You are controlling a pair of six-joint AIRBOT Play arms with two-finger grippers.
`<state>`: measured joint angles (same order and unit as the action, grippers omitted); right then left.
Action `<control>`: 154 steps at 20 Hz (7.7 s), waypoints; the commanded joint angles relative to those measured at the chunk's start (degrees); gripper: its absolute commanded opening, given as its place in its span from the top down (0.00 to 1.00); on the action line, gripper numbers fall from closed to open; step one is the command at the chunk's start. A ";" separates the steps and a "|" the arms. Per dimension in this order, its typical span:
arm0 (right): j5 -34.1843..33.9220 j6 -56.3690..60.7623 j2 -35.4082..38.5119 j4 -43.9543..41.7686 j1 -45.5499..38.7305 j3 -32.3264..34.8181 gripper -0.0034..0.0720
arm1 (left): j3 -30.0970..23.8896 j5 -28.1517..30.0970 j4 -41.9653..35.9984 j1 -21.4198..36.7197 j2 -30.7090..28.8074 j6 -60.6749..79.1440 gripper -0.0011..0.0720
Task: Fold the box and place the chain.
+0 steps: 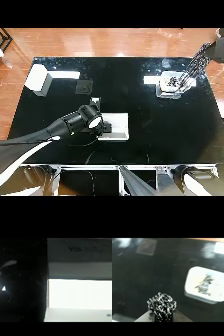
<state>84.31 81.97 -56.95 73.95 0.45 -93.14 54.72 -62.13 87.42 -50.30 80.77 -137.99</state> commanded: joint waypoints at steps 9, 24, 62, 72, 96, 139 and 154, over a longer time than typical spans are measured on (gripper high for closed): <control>8.96 -3.08 7.63 -9.68 18.82 10.01 0.93 | -0.02 -0.07 -0.07 -0.04 0.04 -0.02 0.96; -10.56 -2.91 5.14 -15.47 34.25 25.31 0.93 | -0.02 -0.07 -0.92 -0.04 0.04 0.00 0.96; -2.54 -2.97 7.48 -1.20 12.28 36.20 0.01 | 0.74 -0.33 -0.92 -0.04 -0.44 0.31 0.54; -14.27 -10.73 6.60 -7.61 13.55 36.20 0.01 | 2.64 -17.84 -0.94 -0.28 -16.39 19.87 0.21; -2.60 -27.58 -26.51 -14.60 32.74 19.04 0.01 | -20.55 -0.72 -19.17 30.42 -33.14 46.05 0.13; -6.58 -27.71 -24.94 -3.82 40.59 21.57 0.52 | -20.55 1.73 -14.64 30.80 -33.14 40.00 0.13; -10.12 -24.33 -24.94 -1.11 44.68 21.59 0.65 | -20.55 1.70 -14.80 30.80 -33.14 39.60 0.13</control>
<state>73.08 59.57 -81.89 71.77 45.01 -71.57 34.22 -60.45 72.60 -19.55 47.68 -98.30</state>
